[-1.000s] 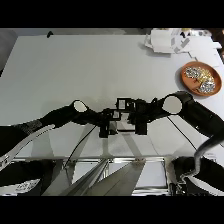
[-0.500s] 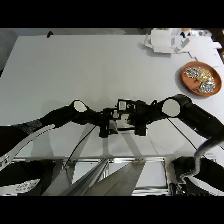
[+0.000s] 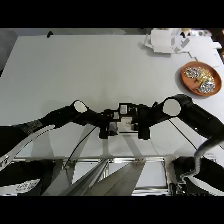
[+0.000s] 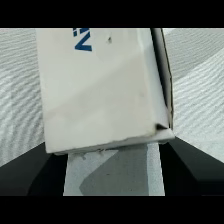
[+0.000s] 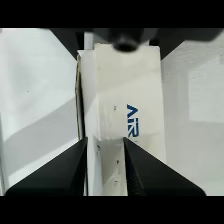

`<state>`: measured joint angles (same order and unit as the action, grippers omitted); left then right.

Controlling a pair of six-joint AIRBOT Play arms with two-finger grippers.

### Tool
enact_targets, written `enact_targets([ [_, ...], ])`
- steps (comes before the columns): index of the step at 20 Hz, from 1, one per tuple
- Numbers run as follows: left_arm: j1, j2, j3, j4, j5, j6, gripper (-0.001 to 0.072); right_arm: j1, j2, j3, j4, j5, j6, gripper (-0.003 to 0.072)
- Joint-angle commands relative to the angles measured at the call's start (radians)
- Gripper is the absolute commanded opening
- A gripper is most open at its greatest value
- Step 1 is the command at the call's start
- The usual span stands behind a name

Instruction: Fold the box and place the chain.

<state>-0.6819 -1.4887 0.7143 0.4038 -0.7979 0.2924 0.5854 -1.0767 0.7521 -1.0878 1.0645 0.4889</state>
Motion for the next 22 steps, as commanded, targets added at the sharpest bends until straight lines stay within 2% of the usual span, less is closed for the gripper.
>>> enact_targets([
  [1,0.001,0.000,0.000,-0.004,0.008,-0.005,0.0150,0.000,0.007,0.000,0.024,0.019,0.000,0.0298],
  [7,0.001,0.000,0.000,-0.004,0.008,-0.005,0.0150,0.000,0.070,0.000,0.029,0.005,0.000,0.0281],
  [9,0.001,0.000,0.000,-0.004,0.008,-0.005,0.0150,0.000,0.068,0.000,0.035,-0.005,0.001,0.0042],
  [10,0.001,0.000,0.000,-0.004,0.008,-0.005,0.0150,0.000,0.068,-0.002,0.038,-0.027,0.002,0.0019],
  [12,0.001,0.000,0.000,-0.004,0.008,-0.005,0.0150,0.000,0.068,-0.012,0.045,-0.076,0.005,0.0019],
  [22,0.001,0.000,0.000,-0.004,0.008,-0.005,0.0150,0.000,0.058,-0.102,0.072,-0.112,0.011,0.0019],
])
